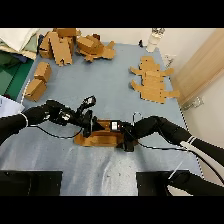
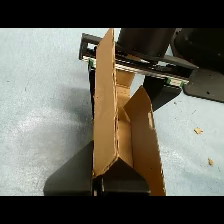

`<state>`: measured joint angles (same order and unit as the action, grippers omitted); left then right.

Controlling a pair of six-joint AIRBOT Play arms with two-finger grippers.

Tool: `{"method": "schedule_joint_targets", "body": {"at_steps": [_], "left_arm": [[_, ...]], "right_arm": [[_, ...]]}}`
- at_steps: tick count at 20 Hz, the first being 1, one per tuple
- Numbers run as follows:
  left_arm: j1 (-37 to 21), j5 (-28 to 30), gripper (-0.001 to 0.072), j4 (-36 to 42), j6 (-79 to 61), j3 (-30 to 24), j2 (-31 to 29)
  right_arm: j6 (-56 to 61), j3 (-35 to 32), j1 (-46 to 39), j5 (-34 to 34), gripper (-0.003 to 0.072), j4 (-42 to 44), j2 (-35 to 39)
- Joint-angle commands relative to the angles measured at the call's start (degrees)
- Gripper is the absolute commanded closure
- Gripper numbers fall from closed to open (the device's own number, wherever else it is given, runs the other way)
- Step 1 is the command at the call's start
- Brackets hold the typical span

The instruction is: Fold the box.

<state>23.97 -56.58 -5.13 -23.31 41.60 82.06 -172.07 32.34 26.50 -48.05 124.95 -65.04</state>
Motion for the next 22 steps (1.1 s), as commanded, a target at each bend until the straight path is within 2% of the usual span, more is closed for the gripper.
{"method": "schedule_joint_targets", "body": {"at_steps": [1,22], "left_arm": [[-0.02,0.04,0.0695,0.02,0.0,0.0,-0.04],[-0.02,0.04,0.0695,0.02,0.0,0.0,-0.04]], "right_arm": [[0.02,0.02,0.04,1.31,0.0073,0.0,0.0],[-0.02,-0.09,0.04,1.68,0.0074,3.39,-1.01]]}}
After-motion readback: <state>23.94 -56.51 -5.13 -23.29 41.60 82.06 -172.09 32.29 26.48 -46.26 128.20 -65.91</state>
